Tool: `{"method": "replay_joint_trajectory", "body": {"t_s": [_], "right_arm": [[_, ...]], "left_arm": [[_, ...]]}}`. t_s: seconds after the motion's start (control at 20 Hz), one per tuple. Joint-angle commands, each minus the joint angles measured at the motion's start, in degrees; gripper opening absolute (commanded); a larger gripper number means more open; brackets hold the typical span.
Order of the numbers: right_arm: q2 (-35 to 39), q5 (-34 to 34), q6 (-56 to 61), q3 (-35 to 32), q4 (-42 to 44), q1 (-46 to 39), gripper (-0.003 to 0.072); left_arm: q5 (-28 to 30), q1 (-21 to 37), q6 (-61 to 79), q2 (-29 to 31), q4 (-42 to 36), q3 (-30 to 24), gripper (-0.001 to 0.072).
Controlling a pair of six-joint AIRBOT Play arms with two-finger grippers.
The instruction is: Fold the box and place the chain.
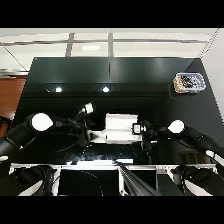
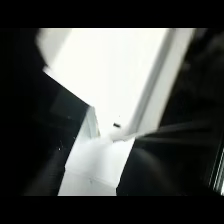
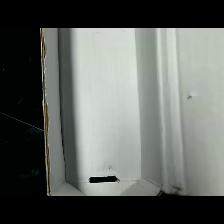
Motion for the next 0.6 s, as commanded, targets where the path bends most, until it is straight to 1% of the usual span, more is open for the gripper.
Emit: {"method": "replay_joint_trajectory", "body": {"t_s": [0.0, 0.1, 0.15, 0.2, 0.35, 0.4, 0.5, 0.55], "right_arm": [[0.00, 0.00, -0.02, 0.07, 0.02, 0.02, 0.0236], [0.00, 0.02, 0.00, 0.07, 0.02, 0.02, 0.0236], [0.00, 0.02, 0.00, 0.07, 0.02, 0.02, 0.0236], [0.00, 0.02, -0.02, 0.07, 0.02, 0.02, 0.0237], [0.00, 0.00, 0.00, 0.07, 0.02, 0.02, 0.0237], [0.00, 0.00, 0.00, 0.07, 0.02, 0.02, 0.0236], [0.00, 0.00, 0.00, 0.07, 0.02, 0.02, 0.0236], [0.00, 0.00, 0.00, 0.07, 0.02, 0.02, 0.0236]], "left_arm": [[3.93, -1.92, 12.26, 0.28, 1.77, -4.52, 0.0713], [9.51, -3.63, 13.90, -1.44, 2.05, -4.50, 0.0708], [11.37, -4.59, 13.90, -2.67, 2.23, -4.42, 0.0692], [12.22, -5.38, 13.90, -3.87, 2.43, -4.22, 0.0692], [12.07, -7.89, 13.84, -7.15, 2.29, -3.74, 0.0690], [13.18, -8.72, 13.33, -7.85, 1.64, -3.74, 0.0676], [14.93, -9.88, 13.46, -8.57, -2.21, -3.74, 0.0568], [16.55, -10.54, 13.57, -8.55, -3.78, -3.74, 0.0561]]}}
